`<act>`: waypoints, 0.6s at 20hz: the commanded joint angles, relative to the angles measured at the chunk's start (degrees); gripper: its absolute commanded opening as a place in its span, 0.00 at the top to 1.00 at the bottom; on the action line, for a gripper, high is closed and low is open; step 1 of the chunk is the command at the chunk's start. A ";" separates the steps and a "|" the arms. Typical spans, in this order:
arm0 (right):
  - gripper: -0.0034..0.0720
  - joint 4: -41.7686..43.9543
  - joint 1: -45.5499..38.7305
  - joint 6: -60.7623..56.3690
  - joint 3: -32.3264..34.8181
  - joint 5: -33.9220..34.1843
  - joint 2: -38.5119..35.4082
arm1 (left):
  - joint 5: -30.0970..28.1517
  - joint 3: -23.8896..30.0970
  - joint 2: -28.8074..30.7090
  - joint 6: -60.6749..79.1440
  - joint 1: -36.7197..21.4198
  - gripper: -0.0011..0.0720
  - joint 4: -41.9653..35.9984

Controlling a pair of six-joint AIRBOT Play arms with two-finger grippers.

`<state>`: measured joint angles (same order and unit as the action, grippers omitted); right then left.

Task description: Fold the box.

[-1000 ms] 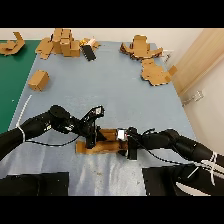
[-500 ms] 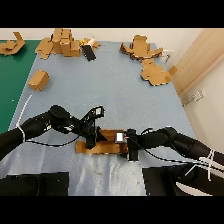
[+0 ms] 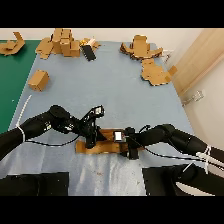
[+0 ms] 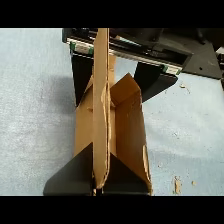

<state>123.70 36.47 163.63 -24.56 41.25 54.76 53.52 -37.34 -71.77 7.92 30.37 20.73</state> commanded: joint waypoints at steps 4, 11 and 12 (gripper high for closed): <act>0.02 0.09 -0.09 0.42 -0.24 -2.75 0.28 | 0.04 0.04 0.00 0.00 -0.02 0.97 0.02; 0.02 0.22 -0.07 0.39 -0.24 -2.60 1.73 | 0.04 0.04 0.00 0.00 -0.02 0.97 0.02; 0.03 0.20 -0.07 0.39 -0.24 -2.54 1.73 | 0.04 0.04 0.00 0.00 -0.02 0.97 0.04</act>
